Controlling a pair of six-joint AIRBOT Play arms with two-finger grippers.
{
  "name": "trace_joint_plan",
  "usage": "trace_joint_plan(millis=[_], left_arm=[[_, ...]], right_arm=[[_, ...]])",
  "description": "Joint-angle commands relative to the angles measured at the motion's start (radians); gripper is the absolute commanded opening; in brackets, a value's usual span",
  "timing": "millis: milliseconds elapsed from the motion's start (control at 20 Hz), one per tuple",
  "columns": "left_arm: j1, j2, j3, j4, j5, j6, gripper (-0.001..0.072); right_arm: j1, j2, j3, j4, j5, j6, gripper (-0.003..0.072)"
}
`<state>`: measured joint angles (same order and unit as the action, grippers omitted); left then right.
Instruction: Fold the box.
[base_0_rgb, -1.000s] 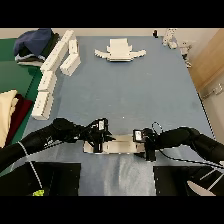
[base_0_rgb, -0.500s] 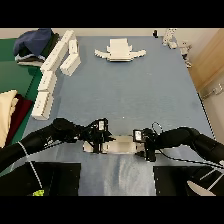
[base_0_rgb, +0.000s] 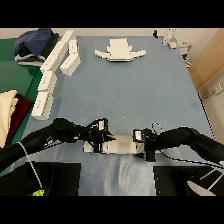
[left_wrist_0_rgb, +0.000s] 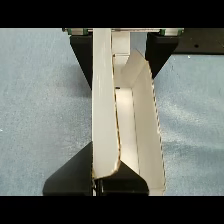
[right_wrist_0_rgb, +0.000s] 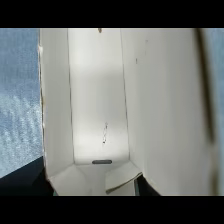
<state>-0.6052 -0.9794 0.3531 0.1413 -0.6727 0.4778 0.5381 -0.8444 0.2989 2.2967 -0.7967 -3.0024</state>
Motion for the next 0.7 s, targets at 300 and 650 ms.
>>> trace_joint_plan(millis=[300,650], left_arm=[[0.000,0.000,0.000,0.000,0.000,0.000,0.0014],[0.000,0.000,0.000,0.000,0.000,0.000,0.0014]], right_arm=[[0.000,-0.016,-0.006,-0.004,0.002,0.001,0.0564],[0.000,-0.014,-0.005,-0.011,0.019,0.001,0.0569]])
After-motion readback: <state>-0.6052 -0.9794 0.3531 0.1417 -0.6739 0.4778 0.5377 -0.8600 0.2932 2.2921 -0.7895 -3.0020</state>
